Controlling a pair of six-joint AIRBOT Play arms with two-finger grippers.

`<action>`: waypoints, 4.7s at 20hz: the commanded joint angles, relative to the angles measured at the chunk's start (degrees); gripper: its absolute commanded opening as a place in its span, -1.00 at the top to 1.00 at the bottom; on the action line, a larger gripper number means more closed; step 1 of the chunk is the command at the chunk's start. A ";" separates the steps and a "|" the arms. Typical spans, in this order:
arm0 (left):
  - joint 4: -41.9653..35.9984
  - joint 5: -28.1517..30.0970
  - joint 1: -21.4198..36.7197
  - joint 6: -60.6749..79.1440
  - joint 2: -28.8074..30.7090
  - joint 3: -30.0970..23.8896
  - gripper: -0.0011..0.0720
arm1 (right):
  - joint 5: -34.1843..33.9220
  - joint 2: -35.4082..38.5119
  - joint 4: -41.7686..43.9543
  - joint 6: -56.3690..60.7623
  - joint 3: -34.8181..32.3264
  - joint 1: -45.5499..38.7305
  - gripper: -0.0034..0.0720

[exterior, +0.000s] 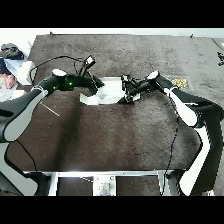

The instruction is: Fold the box and place the chain.

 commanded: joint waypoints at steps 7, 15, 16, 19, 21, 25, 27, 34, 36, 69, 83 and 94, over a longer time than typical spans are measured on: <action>0.00 7.02 0.04 -1.18 -4.48 1.73 0.95 | 0.02 -0.02 0.00 0.00 0.02 0.02 -0.50; 0.17 6.80 0.00 -0.15 -6.32 1.75 0.95 | 0.02 -0.02 0.00 0.00 0.02 0.02 -0.50; 0.17 6.69 0.00 0.24 -6.29 1.75 0.95 | 0.02 -0.02 0.00 0.00 0.02 0.02 -0.50; 0.15 6.62 0.02 2.29 -5.42 1.92 0.95 | 0.02 -0.02 0.00 0.00 0.02 0.02 -0.50; 0.22 6.60 0.24 2.69 -3.89 2.29 0.94 | 0.00 -0.02 0.00 0.00 0.02 0.02 -0.50; 0.52 1.38 3.50 3.61 0.55 3.21 0.94 | 0.02 -0.02 0.00 0.00 0.02 0.02 -0.50; 2.23 -4.00 5.57 3.87 2.69 3.23 0.94 | 0.00 -0.02 0.00 0.00 0.02 0.02 -0.50; 26.95 -9.81 3.45 0.57 3.91 2.91 -0.63 | 0.02 -0.02 0.00 0.00 0.02 0.02 -0.50; 32.33 -9.64 1.44 -0.28 3.30 2.89 -0.63 | 0.02 -0.02 0.00 0.00 0.02 0.02 -0.50; 25.53 -4.20 -2.08 0.04 -0.96 1.66 0.66 | 0.02 -0.02 0.00 0.00 0.02 0.02 -0.50; 20.96 -3.87 -2.05 2.54 -2.49 1.66 -0.18 | 0.02 -0.02 0.00 0.00 0.02 0.02 -0.50; 20.83 -13.57 5.35 -4.63 -1.70 2.99 0.95 | 0.02 -0.02 0.00 0.00 0.02 0.02 -0.50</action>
